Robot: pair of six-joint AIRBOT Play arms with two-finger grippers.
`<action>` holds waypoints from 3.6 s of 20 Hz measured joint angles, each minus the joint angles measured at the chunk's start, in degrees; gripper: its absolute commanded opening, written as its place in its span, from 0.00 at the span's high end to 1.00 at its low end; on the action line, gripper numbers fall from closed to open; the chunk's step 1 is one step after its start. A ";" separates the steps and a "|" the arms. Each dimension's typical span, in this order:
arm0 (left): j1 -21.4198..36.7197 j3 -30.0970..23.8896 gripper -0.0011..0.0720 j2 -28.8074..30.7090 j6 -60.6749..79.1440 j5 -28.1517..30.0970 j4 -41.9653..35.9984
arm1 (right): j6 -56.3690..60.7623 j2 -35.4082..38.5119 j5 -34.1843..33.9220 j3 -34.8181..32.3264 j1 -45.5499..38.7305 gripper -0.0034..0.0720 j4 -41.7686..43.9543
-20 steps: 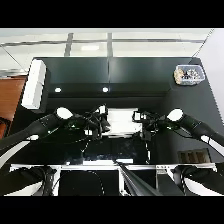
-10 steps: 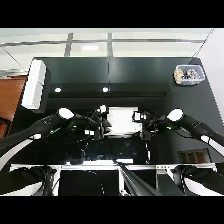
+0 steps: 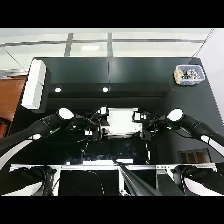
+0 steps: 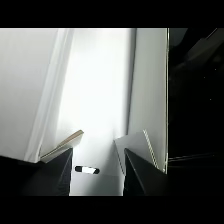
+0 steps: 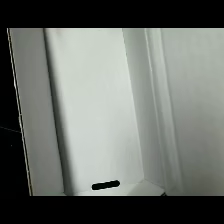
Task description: Fold the box and place the chain.
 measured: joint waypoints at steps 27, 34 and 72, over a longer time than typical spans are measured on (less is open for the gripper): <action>28.13 -2.91 0.95 -2.23 -71.23 -22.03 14.49 | 0.04 0.00 0.00 0.00 -0.02 0.34 0.13; 25.59 -2.78 0.89 -3.82 -58.49 -25.55 2.21 | 0.02 0.00 0.00 -0.02 -0.02 0.34 0.17; -1.84 19.04 0.53 -4.07 -94.55 -16.74 28.30 | 0.04 0.00 -0.02 0.00 0.00 0.34 0.20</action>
